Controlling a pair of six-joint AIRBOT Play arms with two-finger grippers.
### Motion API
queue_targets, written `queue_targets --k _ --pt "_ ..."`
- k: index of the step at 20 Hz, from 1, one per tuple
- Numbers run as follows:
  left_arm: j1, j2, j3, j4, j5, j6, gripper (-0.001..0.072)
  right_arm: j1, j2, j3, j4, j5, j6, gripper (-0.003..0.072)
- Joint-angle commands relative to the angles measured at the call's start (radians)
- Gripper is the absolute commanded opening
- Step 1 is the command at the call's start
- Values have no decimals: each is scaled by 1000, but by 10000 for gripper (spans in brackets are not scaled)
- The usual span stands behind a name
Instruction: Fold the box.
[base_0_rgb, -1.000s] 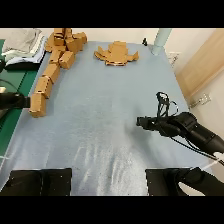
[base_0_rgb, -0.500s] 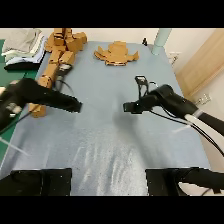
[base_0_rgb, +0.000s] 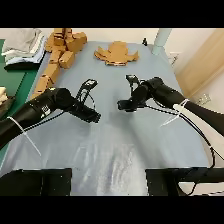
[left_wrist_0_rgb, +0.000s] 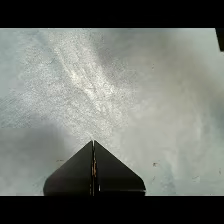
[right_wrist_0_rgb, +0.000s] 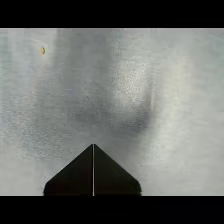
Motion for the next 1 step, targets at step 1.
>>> queue_targets --k 1 --pt "-11 -7 1 0 2 -7 13 0 -5 6 5 -7 -7 4"
